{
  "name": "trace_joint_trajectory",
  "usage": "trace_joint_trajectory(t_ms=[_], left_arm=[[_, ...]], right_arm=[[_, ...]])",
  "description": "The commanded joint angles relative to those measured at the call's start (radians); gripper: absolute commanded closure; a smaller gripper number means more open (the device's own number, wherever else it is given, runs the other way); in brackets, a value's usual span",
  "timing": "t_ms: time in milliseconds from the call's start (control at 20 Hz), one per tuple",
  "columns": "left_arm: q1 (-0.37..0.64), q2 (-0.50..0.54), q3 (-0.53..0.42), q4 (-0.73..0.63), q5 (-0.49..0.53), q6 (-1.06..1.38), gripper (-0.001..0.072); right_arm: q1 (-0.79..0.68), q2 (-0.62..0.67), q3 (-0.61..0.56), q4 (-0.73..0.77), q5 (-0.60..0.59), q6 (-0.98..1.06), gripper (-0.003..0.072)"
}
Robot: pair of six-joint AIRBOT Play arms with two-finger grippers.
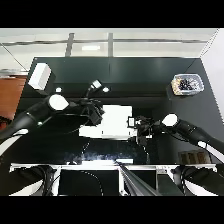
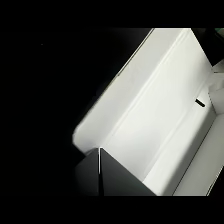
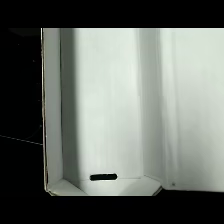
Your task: Fold the box and place the chain.
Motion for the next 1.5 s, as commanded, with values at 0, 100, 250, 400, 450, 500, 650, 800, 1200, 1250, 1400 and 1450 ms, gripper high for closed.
trace_joint_trajectory(t_ms=[0,100,250,400,450,500,650,800,1200,1250,1400,1450], left_arm=[[0.114,0.109,0.006,0.03,-0.128,-0.003,0.0682],[0.206,0.147,-0.005,0.037,-0.211,-0.003,0.0682],[0.287,0.171,-0.047,0.034,-0.264,-0.003,0.0683],[0.286,0.169,-0.124,0.037,-0.282,0.098,0.0682],[0.286,0.168,-0.151,0.038,-0.295,0.153,0.0682],[0.284,0.168,-0.179,0.037,-0.302,0.219,0.0677],[0.261,0.159,-0.222,0.038,-0.293,0.323,0.0677],[0.222,0.139,-0.222,0.037,-0.229,0.418,0.0084],[0.071,0.07,-0.219,0.006,-0.125,0.653,0.0006],[0.06,0.055,-0.219,0.008,-0.124,0.655,0.0006],[0.023,0.031,-0.217,0.006,-0.095,0.66,0.0025],[0.007,0.03,-0.217,0.003,-0.087,0.66,0.0025]], right_arm=[[0.0,-0.001,0.0,0.0,0.001,0.0,0.0364],[0.0,-0.001,0.0,0.0,0.001,0.0,0.0364],[0.0,-0.001,0.0,0.0,0.001,0.0,0.0364],[0.0,-0.001,0.0,0.0,0.001,0.0,0.0364],[0.0,-0.001,0.0,0.0,0.001,0.0,0.0364],[0.0,-0.001,0.0,0.0,0.001,0.0,0.0364],[0.0,-0.001,0.0,0.0,0.001,0.0,0.0364],[0.001,-0.001,0.0,0.0,0.001,0.0,0.0364],[0.0,-0.001,0.0,0.0,0.001,0.0,0.0364],[0.0,-0.001,0.0,0.0,0.001,0.0,0.0364],[0.0,-0.001,0.0,0.0,0.001,0.0,0.0364],[0.0,-0.001,0.0,0.0,0.001,0.0,0.0364]])
